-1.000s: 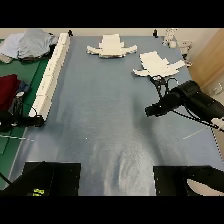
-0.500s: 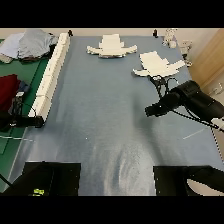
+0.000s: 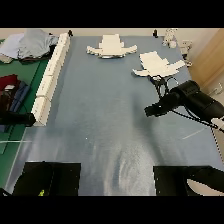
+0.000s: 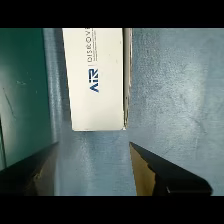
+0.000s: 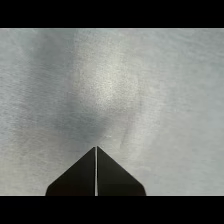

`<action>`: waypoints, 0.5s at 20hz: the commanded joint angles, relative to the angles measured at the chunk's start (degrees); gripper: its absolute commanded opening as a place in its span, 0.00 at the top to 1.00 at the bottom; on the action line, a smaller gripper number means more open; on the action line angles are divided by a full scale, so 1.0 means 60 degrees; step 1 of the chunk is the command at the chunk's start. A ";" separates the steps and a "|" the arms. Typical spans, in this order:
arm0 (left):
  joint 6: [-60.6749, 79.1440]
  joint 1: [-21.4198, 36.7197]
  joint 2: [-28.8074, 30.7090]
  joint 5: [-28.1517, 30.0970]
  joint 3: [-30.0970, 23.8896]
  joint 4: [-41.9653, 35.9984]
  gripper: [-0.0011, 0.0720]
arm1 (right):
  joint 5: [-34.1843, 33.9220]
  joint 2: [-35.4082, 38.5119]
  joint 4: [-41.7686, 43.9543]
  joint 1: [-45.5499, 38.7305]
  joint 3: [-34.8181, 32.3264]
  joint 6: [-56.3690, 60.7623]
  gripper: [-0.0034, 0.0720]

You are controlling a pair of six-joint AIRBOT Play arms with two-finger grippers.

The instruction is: Fold the box.

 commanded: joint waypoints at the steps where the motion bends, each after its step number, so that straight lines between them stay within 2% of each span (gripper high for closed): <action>1: -0.1089 -0.0015 0.1075 -0.1151 0.0663 -0.0237 0.00 | 0.0000 0.0000 -0.0018 -0.0007 0.0007 0.0004 0.93; 2: -0.1129 -0.0102 0.1402 -0.1268 0.0812 -0.0718 0.19 | 0.0000 0.0000 -0.0015 -0.0007 0.0007 0.0004 0.93; 3: -0.1100 -0.0302 0.1647 -0.1486 0.0973 -0.1180 0.68 | -0.0004 0.0000 -0.0015 -0.0007 0.0007 0.0000 0.93; 4: -0.1049 -0.0681 0.1778 -0.1650 0.1188 -0.1530 0.94 | 0.0000 0.0000 -0.0018 -0.0007 0.0007 0.0004 0.93; 7: -0.2029 -0.2481 0.1384 -0.1687 0.1974 -0.1570 0.97 | 0.0000 0.0000 -0.0018 -0.0007 0.0007 0.0004 0.93; 10: -0.3333 -0.4747 0.0015 -0.1683 0.3064 -0.1570 0.97 | -0.0004 0.0000 -0.0018 -0.0007 0.0007 0.0004 0.93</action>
